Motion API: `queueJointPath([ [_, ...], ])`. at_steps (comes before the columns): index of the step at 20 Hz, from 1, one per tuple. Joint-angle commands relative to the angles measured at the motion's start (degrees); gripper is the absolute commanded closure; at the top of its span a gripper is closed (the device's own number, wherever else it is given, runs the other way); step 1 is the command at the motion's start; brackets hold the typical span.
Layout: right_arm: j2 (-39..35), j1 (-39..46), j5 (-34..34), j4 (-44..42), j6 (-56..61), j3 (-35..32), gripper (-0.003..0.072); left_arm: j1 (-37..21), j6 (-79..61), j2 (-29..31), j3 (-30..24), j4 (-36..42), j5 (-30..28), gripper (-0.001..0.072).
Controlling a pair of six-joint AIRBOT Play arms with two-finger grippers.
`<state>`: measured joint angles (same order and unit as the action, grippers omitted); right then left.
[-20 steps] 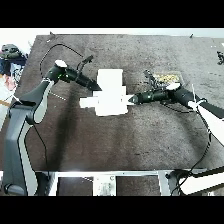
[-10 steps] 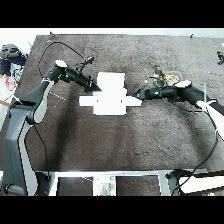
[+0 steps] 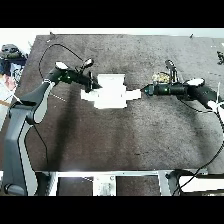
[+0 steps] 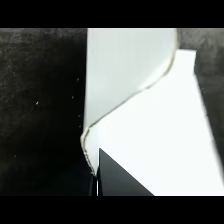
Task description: Fold the box and place the chain.
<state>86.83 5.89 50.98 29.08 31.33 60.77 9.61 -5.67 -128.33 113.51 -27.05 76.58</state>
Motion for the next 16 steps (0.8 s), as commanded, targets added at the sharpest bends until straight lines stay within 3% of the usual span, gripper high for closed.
queueJointPath([
  [1,-0.13,0.17,0.0,-1.73,-7.39,0.07,0.0129,0.0,-3.87,-0.07,-1.09,-0.04,-2.56,0.0699],
  [6,-0.13,0.0,0.46,-2.36,-21.09,0.07,0.0129,0.0,-5.53,-0.09,-1.09,-0.39,-2.62,0.0699],
  [11,-0.13,-0.17,6.27,-4.02,-31.08,0.04,0.0128,0.0,-6.43,-0.11,-1.09,-0.39,-2.58,0.0698],
  [16,1.77,-5.99,6.67,-3.37,-40.48,-0.17,0.0128,0.0,-6.4,-0.2,-1.22,-0.44,-2.56,0.0698],
])
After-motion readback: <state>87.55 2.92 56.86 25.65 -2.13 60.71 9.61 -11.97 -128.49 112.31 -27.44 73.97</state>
